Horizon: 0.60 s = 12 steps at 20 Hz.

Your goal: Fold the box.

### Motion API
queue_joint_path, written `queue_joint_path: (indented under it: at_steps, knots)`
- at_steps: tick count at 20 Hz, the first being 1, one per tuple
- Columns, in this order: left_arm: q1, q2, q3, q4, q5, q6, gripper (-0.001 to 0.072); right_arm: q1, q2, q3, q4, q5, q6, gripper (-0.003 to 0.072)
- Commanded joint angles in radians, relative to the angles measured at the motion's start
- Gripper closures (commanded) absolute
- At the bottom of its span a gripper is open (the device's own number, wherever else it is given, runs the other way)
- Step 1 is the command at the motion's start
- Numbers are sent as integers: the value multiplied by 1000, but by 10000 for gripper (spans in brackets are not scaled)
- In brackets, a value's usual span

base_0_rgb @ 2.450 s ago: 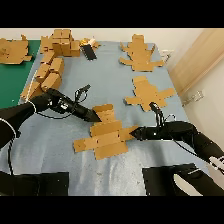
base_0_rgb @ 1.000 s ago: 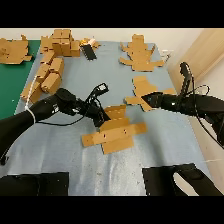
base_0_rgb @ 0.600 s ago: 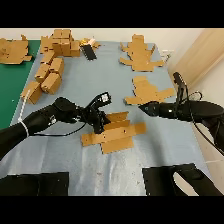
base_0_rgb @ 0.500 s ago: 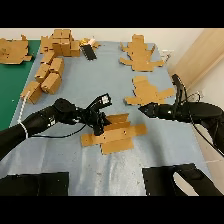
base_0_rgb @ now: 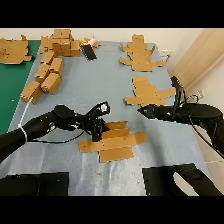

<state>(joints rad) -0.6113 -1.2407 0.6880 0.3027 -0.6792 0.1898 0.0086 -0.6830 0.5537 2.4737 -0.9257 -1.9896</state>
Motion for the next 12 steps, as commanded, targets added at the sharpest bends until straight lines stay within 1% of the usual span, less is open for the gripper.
queue_joint_path:
  at_steps: [1,5,6,8,10,11,12]
  knots:
    - [-2,9,-12,-61,19,85,699,0,1,0,3,9,0,688]
    - [-36,49,-12,-72,126,194,699,0,1,-1,4,34,0,687]
    - [-45,59,-12,-71,143,210,699,0,0,0,5,39,0,688]
    - [-51,62,-13,-71,146,215,699,0,0,0,6,45,0,687]
    - [-64,63,-31,-76,197,280,700,0,0,-1,14,47,3,688]
    - [-73,63,-47,-85,238,329,700,0,0,-1,14,48,14,687]
    - [-75,63,-61,-106,253,362,700,0,0,0,14,51,22,687]
